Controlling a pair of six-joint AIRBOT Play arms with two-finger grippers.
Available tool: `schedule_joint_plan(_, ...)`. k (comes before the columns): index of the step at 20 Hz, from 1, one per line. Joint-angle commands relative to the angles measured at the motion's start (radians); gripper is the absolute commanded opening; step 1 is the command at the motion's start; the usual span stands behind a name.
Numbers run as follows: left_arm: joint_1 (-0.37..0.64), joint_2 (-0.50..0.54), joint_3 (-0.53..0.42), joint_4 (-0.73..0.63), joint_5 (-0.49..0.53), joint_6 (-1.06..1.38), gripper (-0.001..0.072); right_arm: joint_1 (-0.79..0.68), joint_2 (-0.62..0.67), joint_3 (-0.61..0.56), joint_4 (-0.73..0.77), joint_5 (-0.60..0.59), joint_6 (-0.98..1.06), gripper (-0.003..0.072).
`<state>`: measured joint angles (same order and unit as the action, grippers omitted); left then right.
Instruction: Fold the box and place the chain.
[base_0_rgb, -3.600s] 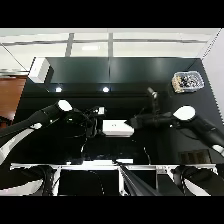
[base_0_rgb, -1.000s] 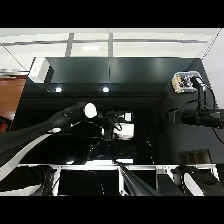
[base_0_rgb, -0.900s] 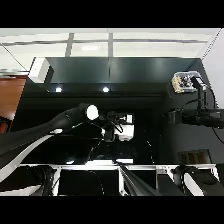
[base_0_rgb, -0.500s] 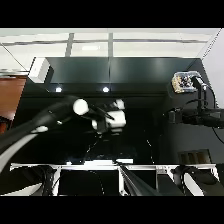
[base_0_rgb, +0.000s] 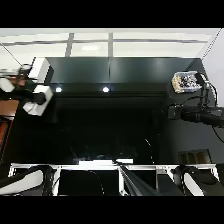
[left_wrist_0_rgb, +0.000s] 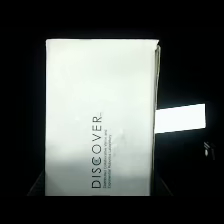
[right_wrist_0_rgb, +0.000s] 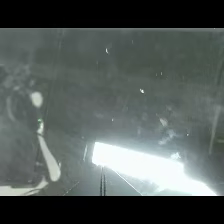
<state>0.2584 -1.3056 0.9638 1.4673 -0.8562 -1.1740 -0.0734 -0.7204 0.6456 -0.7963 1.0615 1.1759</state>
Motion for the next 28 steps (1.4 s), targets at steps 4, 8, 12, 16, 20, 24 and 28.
schedule_joint_plan(4,0.21,-0.277,0.269,-0.122,-0.02,0.093,0.0353,0.001,0.0,-0.001,0.021,-0.007,0.002,0.0015)
schedule_joint_plan(8,0.196,-0.424,0.454,-0.159,-0.089,0.13,0.0354,0.001,0.0,-0.001,0.02,-0.008,0.006,0.0015)
schedule_joint_plan(12,0.185,-0.457,0.491,-0.24,-0.079,0.183,0.0363,0.001,-0.002,-0.001,0.008,-0.011,0.006,0.0015)
schedule_joint_plan(16,0.179,-0.456,0.491,-0.25,-0.125,0.181,0.0364,0.001,-0.008,-0.001,0.006,-0.011,0.006,0.0015)
schedule_joint_plan(20,0.179,-0.456,0.489,-0.282,-0.17,0.18,0.0364,0.001,-0.008,-0.001,0.007,0.004,0.006,0.0015)
schedule_joint_plan(24,0.169,-0.452,0.502,-0.279,-0.148,0.174,0.0717,0.001,-0.008,-0.001,0.011,0.016,0.006,0.0015)
schedule_joint_plan(28,0.159,-0.39,0.612,-0.271,-0.265,0.104,0.0715,-0.001,-0.007,0.021,-0.019,0.132,0.006,0.0015)
